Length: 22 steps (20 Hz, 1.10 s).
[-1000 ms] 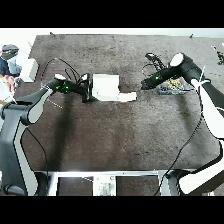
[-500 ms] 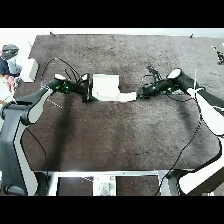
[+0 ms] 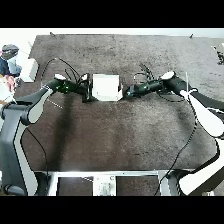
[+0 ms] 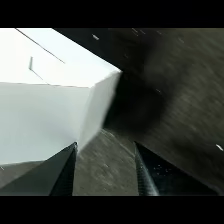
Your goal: Fold the box and place the chain.
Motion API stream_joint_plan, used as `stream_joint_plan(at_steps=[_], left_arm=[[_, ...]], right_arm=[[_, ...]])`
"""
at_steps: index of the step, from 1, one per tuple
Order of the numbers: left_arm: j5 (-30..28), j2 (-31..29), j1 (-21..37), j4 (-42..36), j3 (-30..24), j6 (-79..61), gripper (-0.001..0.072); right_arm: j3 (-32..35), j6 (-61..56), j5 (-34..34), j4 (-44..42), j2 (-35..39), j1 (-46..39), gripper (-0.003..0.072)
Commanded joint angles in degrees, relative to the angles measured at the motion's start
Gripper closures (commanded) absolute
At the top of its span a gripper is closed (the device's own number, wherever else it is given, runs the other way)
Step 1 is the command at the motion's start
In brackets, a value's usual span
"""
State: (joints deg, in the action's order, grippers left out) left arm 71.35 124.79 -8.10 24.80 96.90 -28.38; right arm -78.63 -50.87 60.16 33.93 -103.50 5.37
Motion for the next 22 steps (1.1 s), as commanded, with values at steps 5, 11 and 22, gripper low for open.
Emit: stream_joint_plan(at_steps=[5,11,22], left_arm=[[-0.02,0.02,-0.02,0.00,-0.02,0.00,0.0481],[-0.02,0.04,-0.02,0.00,0.00,0.00,0.0481],[-0.02,0.04,-0.02,0.00,0.00,0.00,0.0481]], right_arm=[[-5.88,-6.88,-0.46,1.99,-0.02,2.84,0.0265],[-6.36,-14.05,-1.60,11.61,-0.02,6.88,0.0264],[-10.51,-27.08,-6.19,28.76,-0.11,14.05,0.0265]])
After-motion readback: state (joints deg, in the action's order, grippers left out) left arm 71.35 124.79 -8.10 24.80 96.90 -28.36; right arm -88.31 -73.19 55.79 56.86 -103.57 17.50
